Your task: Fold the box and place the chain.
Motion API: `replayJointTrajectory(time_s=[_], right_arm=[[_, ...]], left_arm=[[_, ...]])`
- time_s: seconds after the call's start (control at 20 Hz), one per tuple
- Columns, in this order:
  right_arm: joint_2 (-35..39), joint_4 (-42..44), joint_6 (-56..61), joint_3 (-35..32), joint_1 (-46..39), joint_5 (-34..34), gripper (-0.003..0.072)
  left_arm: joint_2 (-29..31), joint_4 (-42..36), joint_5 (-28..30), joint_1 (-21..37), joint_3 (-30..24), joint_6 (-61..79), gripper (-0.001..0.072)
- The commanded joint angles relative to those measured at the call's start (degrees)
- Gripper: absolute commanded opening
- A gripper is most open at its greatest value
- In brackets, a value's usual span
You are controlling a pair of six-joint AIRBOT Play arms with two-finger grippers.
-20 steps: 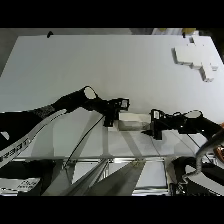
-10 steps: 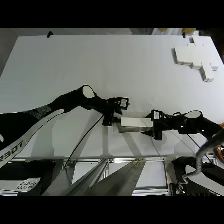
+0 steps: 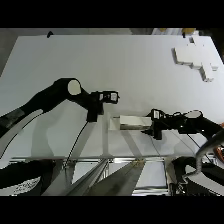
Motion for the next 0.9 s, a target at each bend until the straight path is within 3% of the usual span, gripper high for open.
replayJointTrajectory(time_s=[0.0,0.2,0.4,0.6,0.85], right_arm=[[-0.02,-0.13,-0.07,-0.02,0.02,0.13,0.0340],[-0.02,-0.13,-0.07,-0.02,0.02,0.13,0.0340],[-0.02,-0.13,-0.07,-0.02,0.02,0.13,0.0340],[-0.02,-0.13,-0.07,-0.02,0.02,0.15,0.0340],[-0.02,-0.13,-0.07,-0.02,0.02,0.13,0.0340]], left_arm=[[6.21,3.48,-8.20,-0.52,0.07,-5.86,0.0003],[8.50,-0.55,-5.44,-10.23,0.07,-5.86,0.0003],[4.24,-6.91,7.87,-19.52,0.04,-5.88,0.0003],[-0.79,-13.75,21.59,-20.98,0.04,-7.41,0.0003],[-1.55,-13.77,38.27,-18.86,0.04,-21.18,0.0002]])
